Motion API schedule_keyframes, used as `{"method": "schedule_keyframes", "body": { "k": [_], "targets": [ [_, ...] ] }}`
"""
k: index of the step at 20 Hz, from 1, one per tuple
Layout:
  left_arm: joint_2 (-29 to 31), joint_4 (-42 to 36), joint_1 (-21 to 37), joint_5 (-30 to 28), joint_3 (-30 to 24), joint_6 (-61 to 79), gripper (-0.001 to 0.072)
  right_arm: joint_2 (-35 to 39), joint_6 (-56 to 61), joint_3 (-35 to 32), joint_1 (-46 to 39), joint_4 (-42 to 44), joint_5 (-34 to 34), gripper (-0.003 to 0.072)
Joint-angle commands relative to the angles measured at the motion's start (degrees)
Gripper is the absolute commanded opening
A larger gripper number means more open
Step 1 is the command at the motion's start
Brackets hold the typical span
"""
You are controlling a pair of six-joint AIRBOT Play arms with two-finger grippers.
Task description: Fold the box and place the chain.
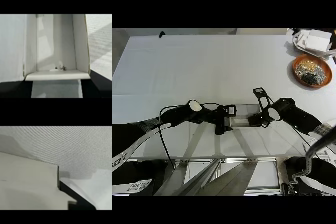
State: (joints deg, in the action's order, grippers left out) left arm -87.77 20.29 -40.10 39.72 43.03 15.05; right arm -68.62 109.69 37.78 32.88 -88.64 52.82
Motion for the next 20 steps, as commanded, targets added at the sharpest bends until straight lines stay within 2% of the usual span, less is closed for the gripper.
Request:
{"method": "schedule_keyframes", "body": {
  "k": [1, 3, 6, 7, 9, 10, 15, 20],
  "targets": [
    [0.04, -0.11, 0.0, -0.07, -0.02, -0.02, 0.0314, 0.04, 0.0, -0.5, 0.02, -0.07, 0.17, 0.0052],
    [0.04, -0.11, 0.0, -0.07, -0.02, -0.02, 0.0314, 0.04, 0.0, -0.52, 0.02, -0.07, 0.15, 0.0009],
    [0.04, -0.09, 0.0, -0.07, -0.02, -0.02, 0.0314, 0.04, -0.17, -0.5, 0.02, -0.04, 0.13, 0.001],
    [0.04, -0.11, 0.0, -0.04, -0.02, -0.02, 0.0314, 0.04, -0.22, -0.5, 0.02, 0.24, 0.11, 0.0053],
    [0.04, -0.09, 0.0, -0.07, -0.02, -0.02, 0.0314, 0.35, -0.37, -0.5, 0.02, 0.35, 0.13, 0.0349],
    [0.04, -0.11, 0.0, -0.04, -0.02, -0.02, 0.0314, 0.96, -2.14, -0.48, 0.02, 0.17, 0.28, 0.0417],
    [0.04, -0.09, 0.0, -0.07, -0.02, -0.02, 0.0314, 8.48, -6.97, -0.46, 0.0, -2.43, 0.59, 0.0417],
    [0.04, -0.09, 0.0, -0.04, -0.02, -0.02, 0.0314, 22.08, -9.92, 1.53, -4.9, -3.04, 0.72, 0.0417]
  ]
}}
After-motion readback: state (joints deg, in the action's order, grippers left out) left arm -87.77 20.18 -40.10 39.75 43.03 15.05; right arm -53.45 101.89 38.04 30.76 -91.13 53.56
